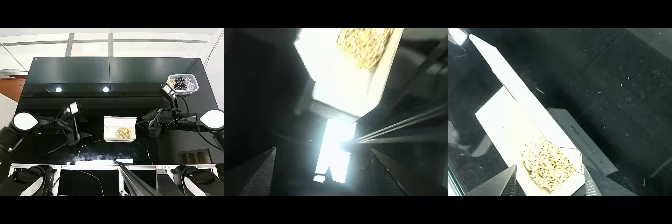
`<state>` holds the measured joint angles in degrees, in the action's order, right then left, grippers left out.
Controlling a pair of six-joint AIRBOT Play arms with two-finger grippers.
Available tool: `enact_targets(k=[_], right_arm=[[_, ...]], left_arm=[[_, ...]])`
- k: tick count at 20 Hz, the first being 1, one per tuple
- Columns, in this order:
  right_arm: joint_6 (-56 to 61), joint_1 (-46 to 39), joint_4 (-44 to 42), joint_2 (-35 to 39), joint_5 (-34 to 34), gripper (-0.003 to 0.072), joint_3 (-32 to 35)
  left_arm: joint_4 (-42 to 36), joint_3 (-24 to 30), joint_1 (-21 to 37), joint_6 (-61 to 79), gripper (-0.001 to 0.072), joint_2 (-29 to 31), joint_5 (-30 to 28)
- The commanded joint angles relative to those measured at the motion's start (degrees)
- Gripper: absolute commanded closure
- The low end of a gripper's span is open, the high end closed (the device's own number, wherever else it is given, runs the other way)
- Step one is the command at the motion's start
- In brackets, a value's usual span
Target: Fold the box and place the chain.
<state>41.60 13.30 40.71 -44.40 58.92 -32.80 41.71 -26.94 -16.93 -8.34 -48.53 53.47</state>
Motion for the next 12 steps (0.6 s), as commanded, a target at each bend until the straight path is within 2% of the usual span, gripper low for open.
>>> enact_targets(k=[1, 5, 8, 12], right_arm=[[0.00, 0.02, 0.02, -0.02, -0.09, 0.0189, -0.02], [0.00, 0.02, 0.00, -0.02, -0.26, 0.0189, -0.02], [0.00, 0.02, 0.00, -0.02, -0.20, 0.0189, -0.02], [0.00, 0.02, -0.02, -0.02, -0.22, 0.0189, -0.02]], left_arm=[[-6.64, 4.02, -1.36, 19.12, 0.0003, -3.98, -5.35], [-14.67, 3.67, -7.76, 27.93, 0.0004, -12.28, -5.49], [-21.64, 2.91, -7.69, 28.11, 0.0004, -16.24, -5.46], [-22.27, 1.40, -7.65, 28.37, 0.0004, -17.92, -5.49]])
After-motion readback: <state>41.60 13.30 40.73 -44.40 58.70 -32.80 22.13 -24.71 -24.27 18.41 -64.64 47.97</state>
